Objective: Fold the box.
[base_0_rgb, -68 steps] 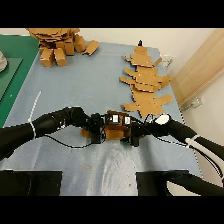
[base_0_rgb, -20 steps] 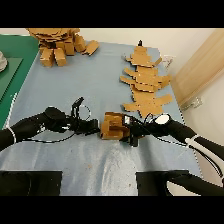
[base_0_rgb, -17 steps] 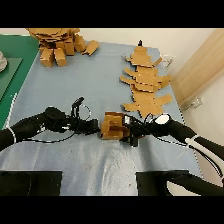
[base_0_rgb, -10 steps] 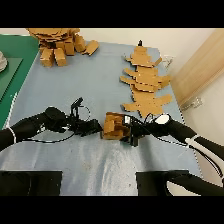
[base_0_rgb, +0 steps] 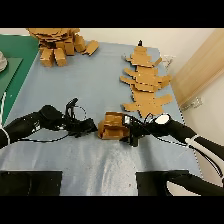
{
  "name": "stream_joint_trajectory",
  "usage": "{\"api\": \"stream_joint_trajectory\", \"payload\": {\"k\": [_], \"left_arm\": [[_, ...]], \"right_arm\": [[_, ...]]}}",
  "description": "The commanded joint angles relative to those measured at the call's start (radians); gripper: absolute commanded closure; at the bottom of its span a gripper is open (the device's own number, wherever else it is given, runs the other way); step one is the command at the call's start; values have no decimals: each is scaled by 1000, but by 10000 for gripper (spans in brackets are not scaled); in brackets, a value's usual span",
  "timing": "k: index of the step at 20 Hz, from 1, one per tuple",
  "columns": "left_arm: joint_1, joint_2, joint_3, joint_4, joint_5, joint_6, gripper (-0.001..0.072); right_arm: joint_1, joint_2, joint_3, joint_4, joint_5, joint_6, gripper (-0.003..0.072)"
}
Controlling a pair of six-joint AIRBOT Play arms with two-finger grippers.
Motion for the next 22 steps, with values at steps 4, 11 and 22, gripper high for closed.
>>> {"api": "stream_joint_trajectory", "payload": {"k": [4, 11, 22], "left_arm": [[-30, 24, 48, 123, 16, -113, 208], [-150, 43, 75, 123, 96, -121, 207], [-257, -56, 216, 439, 33, -465, 208]], "right_arm": [[0, 0, 0, -1, 0, 0, 166], [0, 0, 0, -2, 0, 0, 166], [0, 0, 0, -2, 0, 0, 166]]}}
